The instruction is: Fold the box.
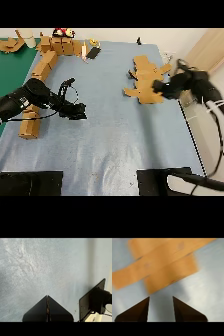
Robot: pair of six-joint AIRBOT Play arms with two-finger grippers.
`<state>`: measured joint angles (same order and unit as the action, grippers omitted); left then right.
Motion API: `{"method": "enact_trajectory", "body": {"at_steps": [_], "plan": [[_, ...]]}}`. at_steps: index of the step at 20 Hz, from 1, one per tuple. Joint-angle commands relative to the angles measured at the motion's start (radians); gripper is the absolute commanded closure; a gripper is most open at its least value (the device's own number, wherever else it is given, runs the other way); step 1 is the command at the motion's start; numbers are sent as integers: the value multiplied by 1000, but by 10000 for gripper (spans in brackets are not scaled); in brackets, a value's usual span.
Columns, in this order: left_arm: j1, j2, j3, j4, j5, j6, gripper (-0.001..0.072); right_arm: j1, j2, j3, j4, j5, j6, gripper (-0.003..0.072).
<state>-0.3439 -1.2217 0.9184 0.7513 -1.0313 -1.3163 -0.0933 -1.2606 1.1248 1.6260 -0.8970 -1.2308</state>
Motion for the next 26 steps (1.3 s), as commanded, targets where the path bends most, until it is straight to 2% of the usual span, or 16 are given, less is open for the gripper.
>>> {"method": "enact_trajectory", "body": {"at_steps": [1, 3, 6, 9, 15, 21, 23, 26], "plan": [[1, 0, 1, 0, 0, 0, 699, -340, -168, 145, 252, 9, -386, 222], [1, 0, 1, 0, 0, 0, 699, -462, -289, 234, 407, 5, -543, 222], [1, 0, 1, 0, 0, 0, 699, -537, -447, 360, 443, -2, -614, 222], [1, 0, 1, 0, 0, 0, 699, -522, -544, 434, 483, -34, -715, 222], [1, 0, 1, 0, 0, 0, 698, -444, -566, 449, 502, -53, -827, 222], [1, 0, 1, 0, 0, 0, 698, -381, -566, 449, 503, -93, -830, 226], [1, 0, 1, 0, 0, 0, 699, -359, -566, 449, 503, -133, -830, 266], [1, 0, 1, 0, 0, 0, 699, -323, -555, 449, 511, -204, -828, 459]]}}
